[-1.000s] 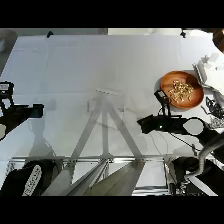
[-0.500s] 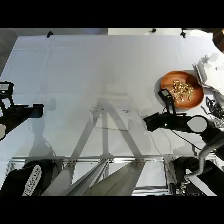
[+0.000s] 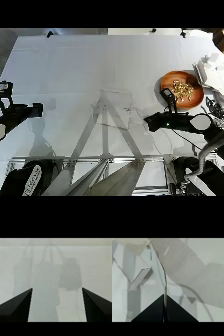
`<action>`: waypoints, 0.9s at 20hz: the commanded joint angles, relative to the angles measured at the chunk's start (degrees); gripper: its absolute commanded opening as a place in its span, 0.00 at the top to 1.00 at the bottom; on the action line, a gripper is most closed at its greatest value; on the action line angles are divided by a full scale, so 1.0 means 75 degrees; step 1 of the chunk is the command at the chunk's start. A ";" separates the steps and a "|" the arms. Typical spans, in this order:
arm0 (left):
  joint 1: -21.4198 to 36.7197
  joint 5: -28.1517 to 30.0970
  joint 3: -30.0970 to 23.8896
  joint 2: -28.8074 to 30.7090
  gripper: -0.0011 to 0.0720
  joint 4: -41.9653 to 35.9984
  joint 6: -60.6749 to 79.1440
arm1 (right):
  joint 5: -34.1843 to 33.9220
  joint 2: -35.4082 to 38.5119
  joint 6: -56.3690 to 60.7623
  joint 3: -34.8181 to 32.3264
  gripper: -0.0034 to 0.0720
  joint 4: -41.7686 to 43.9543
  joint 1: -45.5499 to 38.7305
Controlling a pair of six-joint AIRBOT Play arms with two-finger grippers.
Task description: Fold the box and place the chain.
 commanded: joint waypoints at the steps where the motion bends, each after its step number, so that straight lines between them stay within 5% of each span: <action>1: 0.0003 0.0003 -0.0003 0.0003 0.03 -0.0102 0.0000 | 0.0953 0.0003 -0.0533 0.0009 0.95 0.0539 -0.0012; 13: -0.0003 -0.0096 -0.0003 0.0003 0.03 -0.0102 -0.0487 | 0.0309 -0.0609 -0.1740 -0.0023 0.95 0.1023 -0.0012; 18: -0.0003 -0.0149 0.0000 0.0006 0.03 -0.0102 -0.0484 | 0.0172 -0.1326 -0.2923 -0.0064 0.95 0.2046 -0.0012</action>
